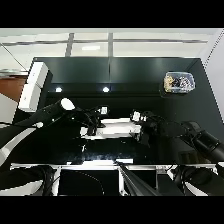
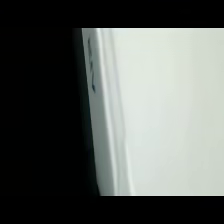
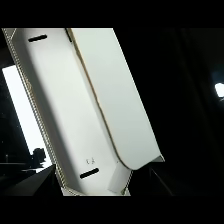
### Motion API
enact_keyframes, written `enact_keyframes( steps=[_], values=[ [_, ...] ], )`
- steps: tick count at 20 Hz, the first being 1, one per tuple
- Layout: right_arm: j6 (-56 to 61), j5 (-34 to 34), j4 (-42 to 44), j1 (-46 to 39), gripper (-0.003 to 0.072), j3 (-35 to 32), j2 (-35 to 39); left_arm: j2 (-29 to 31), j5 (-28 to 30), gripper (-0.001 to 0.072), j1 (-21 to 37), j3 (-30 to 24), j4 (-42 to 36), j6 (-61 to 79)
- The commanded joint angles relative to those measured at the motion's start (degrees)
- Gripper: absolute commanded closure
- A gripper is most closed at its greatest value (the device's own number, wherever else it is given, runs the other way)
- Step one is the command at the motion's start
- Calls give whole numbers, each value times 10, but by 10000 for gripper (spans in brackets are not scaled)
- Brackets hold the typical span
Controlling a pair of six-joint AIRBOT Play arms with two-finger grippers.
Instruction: Fold the box and place the chain.
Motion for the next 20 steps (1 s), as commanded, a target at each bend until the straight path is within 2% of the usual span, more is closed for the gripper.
enact_keyframes(
  steps=[1, 11, 16, 20],
  values=[
    [-2, -2, 4, 0, -20, 1, -3, 6, 5, 685, -2, 0, 12, 0],
    [-26, 9, 13, 0, -20, 4, -39, 7, 15, 685, -2, 0, 13, 0],
    [-29, 11, 15, 0, -20, 37, -62, 7, 15, 684, -2, 0, 13, 0],
    [-50, -21, 41, 0, -21, 39, -80, 7, 19, 684, -2, 0, 12, 0]
  ],
)
